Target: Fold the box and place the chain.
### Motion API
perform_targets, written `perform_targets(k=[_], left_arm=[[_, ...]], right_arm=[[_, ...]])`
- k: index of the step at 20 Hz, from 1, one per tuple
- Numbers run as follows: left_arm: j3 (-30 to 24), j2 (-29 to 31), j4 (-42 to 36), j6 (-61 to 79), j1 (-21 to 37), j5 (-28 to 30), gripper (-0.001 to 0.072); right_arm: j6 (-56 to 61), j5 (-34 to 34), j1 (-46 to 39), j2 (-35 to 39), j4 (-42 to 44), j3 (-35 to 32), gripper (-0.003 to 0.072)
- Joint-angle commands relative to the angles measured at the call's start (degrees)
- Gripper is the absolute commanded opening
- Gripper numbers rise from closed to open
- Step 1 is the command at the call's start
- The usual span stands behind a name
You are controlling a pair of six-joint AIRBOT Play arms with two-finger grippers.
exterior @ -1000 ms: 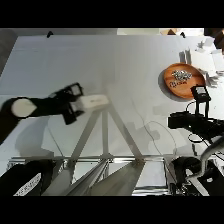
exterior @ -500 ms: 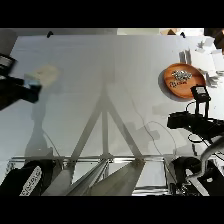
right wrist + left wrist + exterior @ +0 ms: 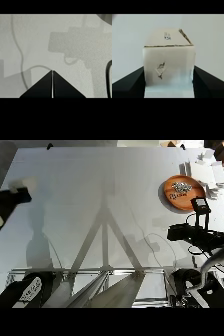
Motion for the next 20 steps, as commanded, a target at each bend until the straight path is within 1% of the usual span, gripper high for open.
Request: perform_targets(k=[1, 6, 9, 10, 11, 12, 13, 16, 17, 20], left_arm=[[-2.51, -9.64, -0.63, 0.74, 0.15, 3.17, 0.0002], [-2.51, -18.97, -0.42, 1.38, 0.24, 1.16, 0.0004], [-2.51, -21.24, 3.72, 1.44, 0.26, -2.23, 0.0006], [-2.51, -21.16, 5.68, 1.42, 0.26, -3.26, 0.005], [-2.51, -21.05, 6.69, 1.44, 0.24, -3.85, 0.0145], [-2.51, -20.5, 8.41, 1.44, 0.28, -5.42, 0.0328], [-2.51, -19.67, 9.94, 1.44, 0.28, -6.58, 0.0455], [-2.49, -15.04, 12.41, 1.42, 0.28, -9.35, 0.067], [-2.49, -13.09, 12.41, 1.44, 0.28, -10.36, 0.0695], [-2.49, -5.51, 12.63, 1.42, 0.28, -14.86, 0.0695]], right_arm=[[0.0, 0.02, -0.02, 0.04, 0.02, 0.04, 0.0026], [0.0, -0.04, -0.02, 0.04, 0.02, 0.04, 0.0026], [0.0, -0.11, -0.02, 0.04, 0.02, 0.04, 0.0026], [0.0, -0.13, -0.02, 0.04, 0.02, 0.04, 0.0026], [0.0, -0.13, -0.02, 0.04, 0.02, 0.04, 0.0026], [0.0, -0.13, -0.02, 0.04, 0.02, 0.04, 0.0026], [0.0, -0.13, -0.02, 0.04, 0.02, 0.04, 0.0026], [0.0, -0.13, -0.02, 0.04, 0.02, 0.04, 0.0026], [0.0, -0.13, -0.02, 0.04, 0.02, 0.04, 0.0026], [0.0, -0.13, -0.02, 0.04, 0.02, 0.04, 0.0026]])
